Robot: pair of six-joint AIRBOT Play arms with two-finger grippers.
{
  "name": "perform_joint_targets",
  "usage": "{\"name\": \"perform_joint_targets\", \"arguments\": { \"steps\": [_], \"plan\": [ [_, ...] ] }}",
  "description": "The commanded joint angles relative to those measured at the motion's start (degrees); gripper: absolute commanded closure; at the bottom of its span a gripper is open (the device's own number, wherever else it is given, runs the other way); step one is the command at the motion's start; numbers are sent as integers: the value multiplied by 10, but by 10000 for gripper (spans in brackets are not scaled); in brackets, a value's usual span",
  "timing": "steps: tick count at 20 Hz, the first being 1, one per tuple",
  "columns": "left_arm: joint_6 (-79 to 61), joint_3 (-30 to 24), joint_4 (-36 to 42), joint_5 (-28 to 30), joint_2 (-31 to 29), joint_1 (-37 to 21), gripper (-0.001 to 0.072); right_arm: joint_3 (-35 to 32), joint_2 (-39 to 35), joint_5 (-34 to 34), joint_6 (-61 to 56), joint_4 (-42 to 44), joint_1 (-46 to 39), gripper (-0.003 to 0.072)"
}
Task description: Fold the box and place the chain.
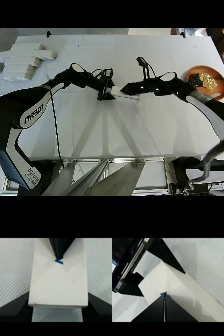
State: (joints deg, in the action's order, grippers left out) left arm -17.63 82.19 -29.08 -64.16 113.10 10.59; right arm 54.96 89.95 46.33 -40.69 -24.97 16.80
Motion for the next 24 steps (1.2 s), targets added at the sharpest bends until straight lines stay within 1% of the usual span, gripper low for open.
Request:
{"name": "perform_joint_targets", "arguments": {
  "steps": [1,3,8,11,15,18,20,24],
  "plan": [
    [0,0,1,1,0,0,314,-19,4,-2,0,-8,3,678],
    [1,0,1,1,0,0,314,-33,4,-11,1,-7,3,678],
    [1,0,1,1,0,0,314,-33,-13,-25,8,-2,3,678],
    [0,0,1,1,0,0,314,-33,-47,-30,23,-2,3,677],
    [0,0,1,1,0,0,314,-33,-112,-54,25,-3,3,676],
    [1,0,1,1,0,0,314,-33,-162,-54,37,-16,-3,676],
    [0,0,1,1,0,0,314,-33,-184,-49,30,-46,-17,676],
    [1,0,1,1,0,0,314,-46,-191,9,33,-60,-72,677]
  ]
}}
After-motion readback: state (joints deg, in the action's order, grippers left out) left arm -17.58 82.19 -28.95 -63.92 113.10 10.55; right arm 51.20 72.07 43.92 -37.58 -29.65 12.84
